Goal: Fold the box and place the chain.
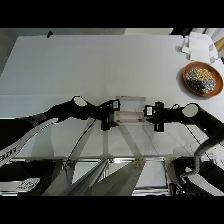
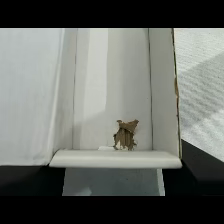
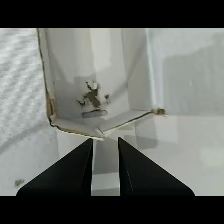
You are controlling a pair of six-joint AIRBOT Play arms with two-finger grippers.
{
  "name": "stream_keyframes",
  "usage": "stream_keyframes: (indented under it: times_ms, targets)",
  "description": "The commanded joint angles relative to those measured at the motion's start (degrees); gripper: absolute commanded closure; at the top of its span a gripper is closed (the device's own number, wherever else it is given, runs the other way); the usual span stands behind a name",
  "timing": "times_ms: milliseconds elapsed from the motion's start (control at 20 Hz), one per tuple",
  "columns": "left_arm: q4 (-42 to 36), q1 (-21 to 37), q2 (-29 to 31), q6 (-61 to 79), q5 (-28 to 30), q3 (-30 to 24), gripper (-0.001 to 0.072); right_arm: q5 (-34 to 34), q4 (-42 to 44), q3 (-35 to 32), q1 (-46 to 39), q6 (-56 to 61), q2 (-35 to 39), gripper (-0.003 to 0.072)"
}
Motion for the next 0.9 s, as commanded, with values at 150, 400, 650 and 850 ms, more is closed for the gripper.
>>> stream_keyframes:
  times_ms: [150,400,650,850]
  targets:
    - [0.0,0.0,0.0,0.0,0.0,0.0,0.0388,1.9,7.8,0.0,0.1,-8.7,-0.4,0.0505]
    - [0.0,0.0,0.0,0.0,0.0,0.0,0.0388,1.9,9.8,0.0,0.1,-8.9,-0.4,0.0508]
    - [0.0,0.0,0.0,0.0,0.0,0.0,0.0388,1.1,11.6,-0.1,3.0,-9.0,-2.1,0.0508]
    - [0.0,0.0,0.0,0.0,0.0,0.0,0.0388,-0.3,11.6,-0.1,4.2,-9.0,-2.5,0.0504]
